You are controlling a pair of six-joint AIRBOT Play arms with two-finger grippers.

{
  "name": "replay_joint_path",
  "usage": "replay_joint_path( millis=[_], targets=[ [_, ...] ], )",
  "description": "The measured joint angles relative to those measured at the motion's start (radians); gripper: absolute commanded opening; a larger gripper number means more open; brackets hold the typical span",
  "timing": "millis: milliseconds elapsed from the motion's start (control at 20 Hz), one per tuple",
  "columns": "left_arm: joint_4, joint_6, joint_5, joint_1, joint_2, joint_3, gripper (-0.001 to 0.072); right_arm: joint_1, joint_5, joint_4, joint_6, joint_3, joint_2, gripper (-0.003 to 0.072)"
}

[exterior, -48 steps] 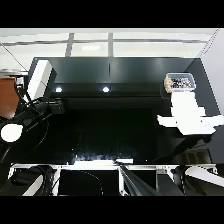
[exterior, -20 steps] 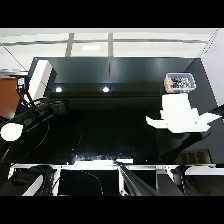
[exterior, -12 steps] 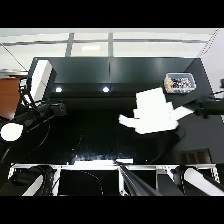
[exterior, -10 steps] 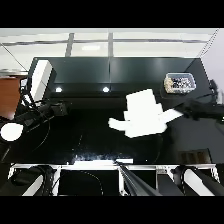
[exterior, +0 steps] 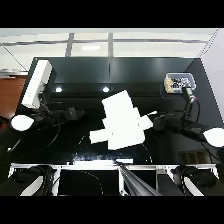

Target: Fold the box and place the chain.

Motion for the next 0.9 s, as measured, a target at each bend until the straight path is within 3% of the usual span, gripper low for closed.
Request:
replay_joint_path(
  millis=[200, 350, 650, 850, 900],
  targets=[
    [-0.314, 0.239, -0.071, -0.015, -0.183, 0.003, 0.0700, 0.092, -0.043, -0.017, 0.008, -0.036, 0.019, 0.0018],
    [-0.458, 0.383, -0.126, -0.022, -0.319, 0.033, 0.0700, 0.114, -0.055, -0.022, 0.015, -0.051, 0.025, 0.0018],
    [-0.544, 0.595, -0.340, -0.033, -0.554, 0.124, 0.0700, 0.125, -0.064, -0.024, 0.019, -0.060, 0.027, 0.0018],
    [-0.515, 0.748, -0.526, -0.041, -0.654, 0.191, 0.0696, 0.126, -0.065, -0.025, 0.031, -0.061, 0.027, 0.0018],
    [-0.494, 0.781, -0.558, -0.044, -0.671, 0.206, 0.0664, 0.126, -0.064, -0.025, 0.034, -0.061, 0.027, 0.0018]
  ],
)
